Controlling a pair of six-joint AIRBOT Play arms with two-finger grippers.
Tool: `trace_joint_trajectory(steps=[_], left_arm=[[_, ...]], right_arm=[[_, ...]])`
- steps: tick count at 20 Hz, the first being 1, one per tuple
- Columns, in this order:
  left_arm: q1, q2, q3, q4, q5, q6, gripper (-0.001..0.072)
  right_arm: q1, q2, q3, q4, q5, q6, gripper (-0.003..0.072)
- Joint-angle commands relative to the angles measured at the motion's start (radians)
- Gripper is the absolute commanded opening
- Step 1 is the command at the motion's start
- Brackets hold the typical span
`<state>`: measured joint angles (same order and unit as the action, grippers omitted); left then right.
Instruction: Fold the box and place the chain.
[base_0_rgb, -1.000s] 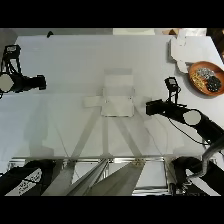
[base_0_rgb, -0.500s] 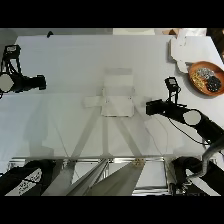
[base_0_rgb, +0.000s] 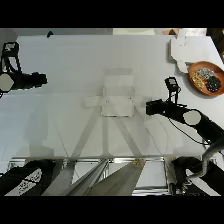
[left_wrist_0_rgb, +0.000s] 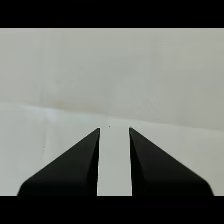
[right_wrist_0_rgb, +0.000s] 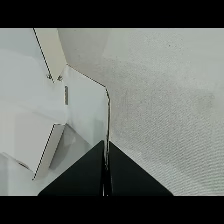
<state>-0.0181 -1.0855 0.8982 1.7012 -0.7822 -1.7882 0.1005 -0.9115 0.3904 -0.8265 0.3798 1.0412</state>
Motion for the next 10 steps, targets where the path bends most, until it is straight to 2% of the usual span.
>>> trace_joint_trajectory(steps=[1, 2, 3, 5, 8, 9, 10], left_arm=[[-0.018, -0.021, 0.002, -0.033, 0.053, 0.124, 0.0243], [-0.034, -0.040, 0.005, -0.081, 0.063, 0.214, 0.0337], [-0.048, -0.066, 0.015, -0.146, 0.057, 0.306, 0.0363], [-0.082, -0.136, 0.073, -0.316, -0.011, 0.482, 0.0359], [-0.099, -0.256, 0.229, -0.690, -0.149, 0.756, 0.0364], [-0.101, -0.297, 0.274, -0.787, -0.182, 0.849, 0.0451], [-0.104, -0.339, 0.313, -0.881, -0.210, 0.946, 0.0590]], right_arm=[[0.001, -0.001, 0.000, 0.000, 0.000, 0.000, 0.0015], [0.001, -0.001, 0.000, 0.000, 0.000, 0.000, 0.0015], [0.001, -0.001, 0.000, 0.000, 0.000, 0.000, 0.0015], [0.001, -0.001, 0.000, 0.000, 0.000, 0.000, 0.0015], [0.001, -0.001, 0.000, 0.000, 0.000, 0.000, 0.0015], [0.001, -0.001, 0.000, 0.000, 0.000, 0.000, 0.0015], [0.001, -0.001, 0.000, 0.000, 0.000, 0.000, 0.0015]])
